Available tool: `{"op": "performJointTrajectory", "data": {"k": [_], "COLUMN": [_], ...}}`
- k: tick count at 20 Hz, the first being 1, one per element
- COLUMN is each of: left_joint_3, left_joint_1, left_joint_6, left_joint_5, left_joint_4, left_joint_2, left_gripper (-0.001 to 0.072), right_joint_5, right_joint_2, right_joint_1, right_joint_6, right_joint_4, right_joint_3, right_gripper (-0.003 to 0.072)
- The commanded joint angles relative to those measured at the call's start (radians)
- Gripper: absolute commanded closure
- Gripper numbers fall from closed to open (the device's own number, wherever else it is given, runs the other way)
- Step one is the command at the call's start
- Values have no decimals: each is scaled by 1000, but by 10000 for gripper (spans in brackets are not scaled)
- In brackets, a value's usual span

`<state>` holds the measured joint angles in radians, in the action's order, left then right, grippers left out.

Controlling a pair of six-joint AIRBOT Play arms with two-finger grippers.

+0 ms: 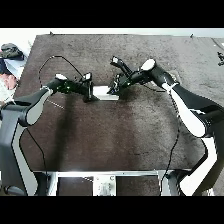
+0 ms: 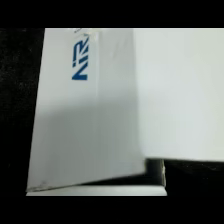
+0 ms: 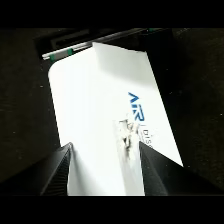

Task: Fold the box and place the chain.

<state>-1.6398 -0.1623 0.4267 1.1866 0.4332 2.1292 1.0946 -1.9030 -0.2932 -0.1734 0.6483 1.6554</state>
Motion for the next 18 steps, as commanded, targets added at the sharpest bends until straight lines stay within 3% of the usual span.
{"op": "performJointTrajectory", "data": {"k": [1, 10, 11, 15, 16, 18], "left_joint_3": [-1, -1, -1, -1, 0, -1], "left_joint_1": [0, 0, 0, 0, 0, 0], "left_joint_6": [0, 0, 0, 0, 0, 0], "left_joint_5": [0, 0, 0, 0, 0, 0], "left_joint_4": [0, 0, 0, 0, 0, 0], "left_joint_2": [0, 0, 0, 0, 0, 0], "left_gripper": [361, 361, 361, 361, 361, 361], "right_joint_5": [-100, -187, -187, -180, -173, -167], "right_joint_2": [-8, 4, 14, 26, 26, 26], "right_joint_1": [-1, -1, -1, -1, -1, -1], "right_joint_6": [155, 269, 269, 268, 267, 267], "right_joint_4": [-43, -93, -95, -83, -76, -74], "right_joint_3": [-54, -49, -49, -49, -50, -51], "right_gripper": [200, 204, 275, 288, 408, 412]}}
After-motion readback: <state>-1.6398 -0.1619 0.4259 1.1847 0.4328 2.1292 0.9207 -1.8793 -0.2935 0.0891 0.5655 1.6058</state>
